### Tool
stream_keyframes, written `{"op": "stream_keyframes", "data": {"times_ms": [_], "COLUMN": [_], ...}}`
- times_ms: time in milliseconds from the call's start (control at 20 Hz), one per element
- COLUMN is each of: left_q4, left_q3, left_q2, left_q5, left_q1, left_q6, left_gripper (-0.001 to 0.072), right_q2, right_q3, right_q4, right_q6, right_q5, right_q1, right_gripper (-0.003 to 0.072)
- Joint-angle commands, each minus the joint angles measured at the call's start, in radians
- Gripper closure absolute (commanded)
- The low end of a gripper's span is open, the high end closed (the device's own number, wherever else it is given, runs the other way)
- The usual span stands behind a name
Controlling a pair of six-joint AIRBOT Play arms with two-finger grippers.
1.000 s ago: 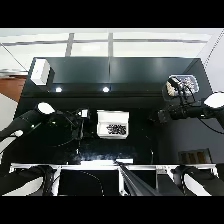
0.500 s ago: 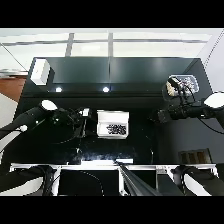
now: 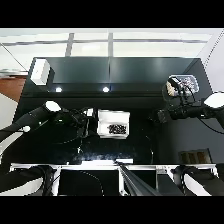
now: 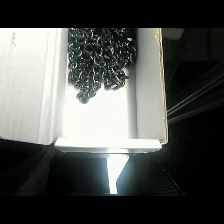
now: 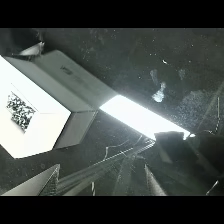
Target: Fold the box and place the chain.
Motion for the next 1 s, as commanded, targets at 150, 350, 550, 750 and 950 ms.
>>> {"op": "stream_keyframes", "data": {"times_ms": [150,350,550,750,950], "left_q4": [0.013,0.018,0.016,0.010,0.042], "left_q3": [0.001,0.001,0.001,0.001,0.000], "left_q2": [-0.001,-0.001,-0.001,-0.001,-0.002], "left_q5": [0.001,0.005,0.023,0.033,0.044], "left_q1": [-0.010,-0.028,-0.034,-0.037,-0.071], "left_q6": [-0.003,-0.005,-0.020,-0.028,-0.032], "left_gripper": [-0.0006,-0.0007,-0.0007,-0.0007,-0.0007], "right_q2": [0.001,0.001,0.001,0.001,0.001], "right_q3": [0.000,0.000,0.000,0.000,0.000], "right_q4": [-0.001,-0.002,-0.004,-0.004,-0.004], "right_q6": [0.000,0.000,0.000,0.000,0.000], "right_q5": [-0.001,-0.001,-0.003,-0.017,-0.027], "right_q1": [0.000,0.000,0.000,0.000,0.000], "right_gripper": [0.0074,0.0074,0.0074,0.0074,0.0074]}}
